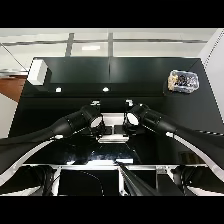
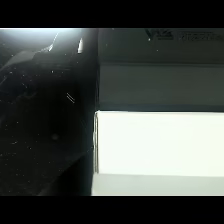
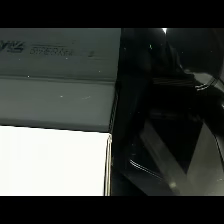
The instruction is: Fold the box and place the chain.
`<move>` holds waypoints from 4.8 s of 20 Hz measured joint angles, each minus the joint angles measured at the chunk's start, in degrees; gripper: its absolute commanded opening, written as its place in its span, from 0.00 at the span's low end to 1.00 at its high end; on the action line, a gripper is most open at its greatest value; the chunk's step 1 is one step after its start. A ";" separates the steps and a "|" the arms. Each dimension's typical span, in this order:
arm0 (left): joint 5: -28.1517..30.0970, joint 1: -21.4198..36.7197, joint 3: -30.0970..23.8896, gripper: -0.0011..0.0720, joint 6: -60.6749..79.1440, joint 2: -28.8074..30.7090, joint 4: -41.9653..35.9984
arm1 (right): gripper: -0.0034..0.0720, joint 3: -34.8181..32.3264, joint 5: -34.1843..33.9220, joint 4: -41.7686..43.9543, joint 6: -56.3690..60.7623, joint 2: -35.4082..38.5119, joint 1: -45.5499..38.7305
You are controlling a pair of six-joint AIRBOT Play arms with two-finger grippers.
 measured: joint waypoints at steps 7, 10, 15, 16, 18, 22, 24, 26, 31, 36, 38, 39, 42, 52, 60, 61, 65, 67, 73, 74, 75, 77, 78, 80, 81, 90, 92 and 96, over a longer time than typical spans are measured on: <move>0.02 0.00 0.00 0.05 0.17 0.00 0.04 | 0.35 0.02 -0.28 -0.02 -0.07 -0.04 1.07; 0.00 0.00 0.00 0.05 0.15 0.00 0.02 | 0.21 0.02 -0.13 0.11 -0.02 -0.04 1.18; -0.28 0.00 0.00 0.05 -0.02 0.00 -0.20 | 0.11 0.02 0.07 -0.04 0.33 -0.02 1.22; -0.28 0.00 0.00 0.05 -0.04 0.00 -0.20 | 0.11 0.02 0.04 -0.04 0.28 -0.04 1.22; -0.15 0.00 0.00 0.05 0.13 0.00 -0.17 | 0.47 0.00 -0.09 -0.04 0.15 -0.02 1.22; 0.00 0.00 0.00 0.05 0.15 0.00 -0.17 | 0.55 0.02 0.02 -0.59 0.09 0.31 1.22; -0.02 0.00 0.00 0.05 0.15 0.00 -0.17 | 0.55 0.17 0.33 -1.51 -0.52 1.29 1.22; -0.13 0.00 0.00 0.05 0.13 0.00 -0.20 | 0.55 0.46 1.20 -3.02 -1.25 3.13 1.14; -0.37 0.00 0.00 0.05 0.09 0.00 -0.22 | 0.55 2.56 4.52 -5.49 -6.34 11.23 -1.07; -0.44 0.00 0.00 0.05 0.09 0.00 -0.22 | 0.55 4.13 7.54 -13.51 -12.85 21.88 -8.17; -0.35 0.00 0.00 0.05 0.09 0.00 -0.17 | 0.53 4.11 8.11 -21.49 -14.78 24.00 -13.38; -0.33 0.00 0.00 0.05 0.09 0.00 -0.17 | 0.53 3.76 7.13 -25.35 -15.74 24.68 -16.98; -0.24 0.00 0.00 0.05 0.11 0.00 -0.15 | 0.98 2.23 -1.07 -31.30 -17.99 24.39 -30.16; 0.13 0.00 0.00 0.05 0.11 0.00 0.22 | 0.92 23.34 -13.09 -14.69 -24.72 -4.57 -56.96; 0.15 0.00 0.00 0.05 0.09 0.00 0.24 | 0.66 39.89 -4.76 -5.97 -24.04 -21.03 -59.84; 0.15 0.00 -0.02 0.05 0.07 0.00 0.26 | 0.66 40.44 -4.22 -5.81 -24.06 -21.97 -59.91; 0.17 0.00 -0.04 0.05 0.07 0.00 0.35 | 0.67 41.42 -2.80 -4.50 -24.50 -24.59 -59.95; 0.17 0.00 -0.07 0.05 0.04 0.00 0.42 | 0.67 41.62 -2.62 -3.41 -25.20 -25.55 -59.95; 0.11 0.00 -0.04 0.05 0.07 0.00 0.44 | 0.10 41.81 -1.95 -1.73 -27.02 -27.21 -59.95; 0.09 0.00 -0.04 0.05 0.04 0.00 0.44 | 0.10 41.81 -1.62 -1.70 -27.76 -27.23 -59.98; 0.09 0.00 -0.04 0.05 0.04 0.00 0.42 | 0.10 41.81 -1.27 -1.64 -28.44 -27.19 -60.02; 0.07 0.00 -0.07 0.05 0.04 0.00 0.39 | 0.10 41.77 0.31 -1.73 -30.01 -26.47 -60.08; 0.04 0.00 -0.07 0.05 0.04 0.00 0.37 | 0.10 41.75 1.31 -1.68 -31.01 -25.64 -60.13; 0.02 0.00 -0.07 0.05 0.04 0.00 0.28 | 0.10 41.77 1.42 -1.55 -32.81 -23.41 -60.30; 0.00 0.00 -0.07 0.05 0.04 0.00 0.24 | 0.10 41.77 1.60 -1.57 -33.70 -22.14 -60.39; -0.20 0.00 -0.04 0.05 0.04 0.00 -0.20 | 0.10 41.79 2.54 4.94 -42.07 -6.38 -62.45; -0.20 0.00 -0.07 0.05 0.04 0.00 -0.22 | 0.10 41.81 2.64 7.34 -43.89 -2.34 -62.69; -0.22 0.00 -0.07 0.05 0.04 0.00 -0.39 | 0.10 42.21 4.52 11.80 -47.04 4.90 -62.86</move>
